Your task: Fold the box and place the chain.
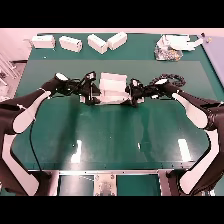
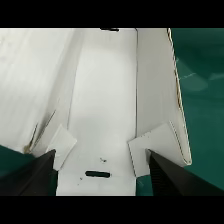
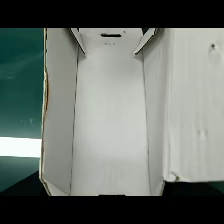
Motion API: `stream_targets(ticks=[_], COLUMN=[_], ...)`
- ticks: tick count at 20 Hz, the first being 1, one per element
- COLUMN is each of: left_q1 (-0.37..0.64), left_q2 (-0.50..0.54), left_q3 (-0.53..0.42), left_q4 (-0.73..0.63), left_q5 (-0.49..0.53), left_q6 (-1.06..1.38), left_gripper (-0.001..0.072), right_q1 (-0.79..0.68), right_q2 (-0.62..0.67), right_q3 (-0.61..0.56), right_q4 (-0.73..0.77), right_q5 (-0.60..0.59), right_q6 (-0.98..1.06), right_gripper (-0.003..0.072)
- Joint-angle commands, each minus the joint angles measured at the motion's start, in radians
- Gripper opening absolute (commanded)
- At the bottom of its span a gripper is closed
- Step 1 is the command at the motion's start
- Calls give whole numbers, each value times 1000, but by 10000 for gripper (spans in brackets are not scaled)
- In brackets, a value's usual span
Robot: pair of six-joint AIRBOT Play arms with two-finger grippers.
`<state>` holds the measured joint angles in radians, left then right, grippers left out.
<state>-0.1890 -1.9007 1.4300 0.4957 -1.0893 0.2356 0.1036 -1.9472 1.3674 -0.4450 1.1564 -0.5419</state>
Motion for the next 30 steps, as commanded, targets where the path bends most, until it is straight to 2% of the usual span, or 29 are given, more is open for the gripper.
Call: stream_targets(ticks=[1, 2, 3, 4, 6, 7, 8, 9, 10, 11, 13, 22, 30], left_q1=[39, 54, 68, 84, 117, 131, 149, 167, 187, 204, 235, 250, 250], left_q2=[3, 4, 5, 6, 10, 10, 11, 11, 11, 11, 11, 58, 51], left_q3=[2, 2, 3, 8, 25, 37, 54, 72, 89, 103, 114, 108, 108], left_q4=[0, 0, 2, 1, -4, -6, -6, -5, -6, -6, 4, 322, 449], left_q5=[-62, -81, -103, -130, -171, -200, -252, -304, -364, -396, -383, -142, -71], left_q6=[8, 9, 10, 10, 9, 9, 10, 8, 8, -7, -106, -687, -986], left_gripper=[698, 670, 557, 521, 518, 399, 249, 158, 22, 20, 18, 17, 17], right_q1=[0, 0, 0, 0, 0, 0, 0, 0, 0, 0, 0, 0, 0], right_q2=[1, 1, 1, 1, 1, 1, 1, 1, 1, 1, 1, 1, 1], right_q3=[0, 0, 0, 0, 0, 0, 0, 0, 0, 0, 0, 0, 0], right_q4=[-1, -1, -1, -1, -1, -1, -1, -1, -1, -1, -1, -1, -1], right_q5=[1, 1, 1, 1, 1, 1, 1, 1, 1, 1, 1, 1, 1], right_q6=[-1, -1, -1, -1, -1, -1, -1, -1, -1, -1, -1, -1, -1], right_gripper=[476, 476, 476, 476, 477, 477, 476, 476, 476, 477, 477, 476, 476])
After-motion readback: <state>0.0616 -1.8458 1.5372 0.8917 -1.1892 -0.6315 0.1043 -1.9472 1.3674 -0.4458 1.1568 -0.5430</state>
